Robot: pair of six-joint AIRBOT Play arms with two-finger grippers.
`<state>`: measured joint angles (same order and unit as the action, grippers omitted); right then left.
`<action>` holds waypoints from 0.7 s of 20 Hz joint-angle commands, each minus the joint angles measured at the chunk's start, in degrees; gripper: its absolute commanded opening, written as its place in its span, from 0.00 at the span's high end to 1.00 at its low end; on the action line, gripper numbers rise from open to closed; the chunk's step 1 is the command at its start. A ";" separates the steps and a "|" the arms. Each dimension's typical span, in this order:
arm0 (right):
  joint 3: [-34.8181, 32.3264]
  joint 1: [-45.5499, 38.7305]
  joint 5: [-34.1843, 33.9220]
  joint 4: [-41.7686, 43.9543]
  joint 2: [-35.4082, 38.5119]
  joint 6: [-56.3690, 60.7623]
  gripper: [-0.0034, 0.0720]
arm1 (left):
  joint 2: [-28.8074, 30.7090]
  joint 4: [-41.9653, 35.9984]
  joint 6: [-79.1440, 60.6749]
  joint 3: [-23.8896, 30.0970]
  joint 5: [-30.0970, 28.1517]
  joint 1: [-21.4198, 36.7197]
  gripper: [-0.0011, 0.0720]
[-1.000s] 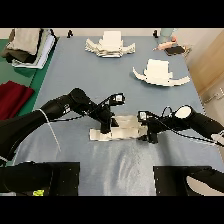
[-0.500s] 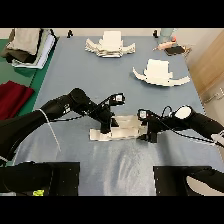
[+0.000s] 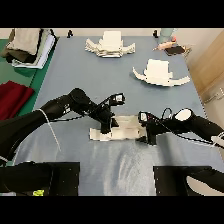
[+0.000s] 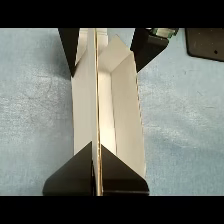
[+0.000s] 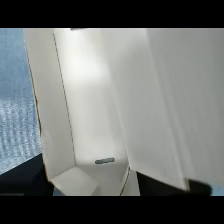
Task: Fold the box.
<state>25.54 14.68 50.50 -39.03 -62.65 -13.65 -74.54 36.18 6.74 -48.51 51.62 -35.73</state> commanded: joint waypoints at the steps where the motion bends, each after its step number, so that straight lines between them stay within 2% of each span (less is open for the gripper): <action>1: -0.63 0.07 0.46 0.44 -0.07 -0.52 0.01 | 0.00 0.02 0.00 0.00 -0.04 0.00 0.96; 14: -0.63 -0.09 1.79 2.05 -0.13 -0.31 0.01 | 0.00 0.02 0.00 0.00 -0.04 0.00 0.96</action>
<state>24.93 14.66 52.18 -37.12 -62.74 -13.98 -74.56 36.18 6.70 -48.53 51.68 -35.73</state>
